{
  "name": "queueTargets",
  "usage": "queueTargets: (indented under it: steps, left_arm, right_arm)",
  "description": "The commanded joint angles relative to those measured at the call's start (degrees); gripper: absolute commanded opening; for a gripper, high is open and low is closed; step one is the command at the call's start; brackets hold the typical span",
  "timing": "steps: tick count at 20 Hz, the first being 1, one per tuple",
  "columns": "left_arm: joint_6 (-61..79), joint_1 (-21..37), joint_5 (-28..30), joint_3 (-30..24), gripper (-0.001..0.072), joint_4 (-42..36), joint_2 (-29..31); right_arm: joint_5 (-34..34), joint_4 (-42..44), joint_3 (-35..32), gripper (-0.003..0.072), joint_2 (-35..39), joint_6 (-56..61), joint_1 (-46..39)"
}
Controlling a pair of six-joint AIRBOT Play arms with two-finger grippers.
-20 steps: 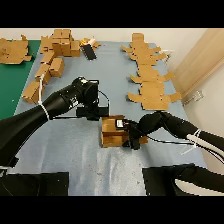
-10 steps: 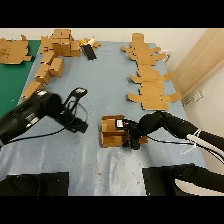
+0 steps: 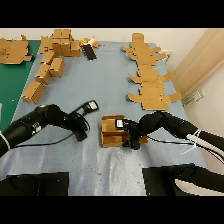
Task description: Fold the box.
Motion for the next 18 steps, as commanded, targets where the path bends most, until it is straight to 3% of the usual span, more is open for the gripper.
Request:
queueTargets:
  steps: [1, 4, 7, 10, 11, 12, 13, 18]
  left_arm:
    - [18.49, -8.13, 2.43, -1.09, 0.001, -11.19, 0.48]
    - [21.57, -10.05, 5.11, -4.44, 0.001, -9.57, 0.9]
    - [10.58, -6.62, 5.27, -5.22, 0.001, -2.47, 1.07]
    - [15.5, -6.6, 5.22, -5.22, 0.0013, -4.94, 0.83]
    - [16.35, -7.08, 5.79, -5.22, 0.0122, -5.7, 0.46]
    - [16.26, -7.1, 6.56, -5.25, 0.0549, -7.43, -0.17]
    - [16.15, -6.97, 6.73, -5.22, 0.0689, -9.77, -0.87]
    - [15.08, -6.97, 6.38, -5.22, 0.0689, -10.93, -2.27]
  right_arm:
    - [0.0, 0.0, -0.02, 0.0505, 0.04, 0.0, 0.0]
    - [0.0, 0.0, -0.02, 0.0504, 0.04, 0.0, 0.0]
    - [0.0, 0.02, -0.02, 0.0505, 0.04, 0.0, 0.0]
    - [0.0, 0.0, -0.02, 0.0505, 0.04, 0.0, 0.0]
    - [0.0, 0.0, -0.02, 0.0504, 0.04, 0.0, 0.0]
    - [0.02, 0.0, -0.02, 0.0504, 0.04, 0.0, 0.0]
    - [0.0, 0.0, -0.02, 0.0504, 0.04, 0.0, 0.0]
    - [0.02, 0.0, -0.02, 0.0504, 0.04, 0.0, 0.0]
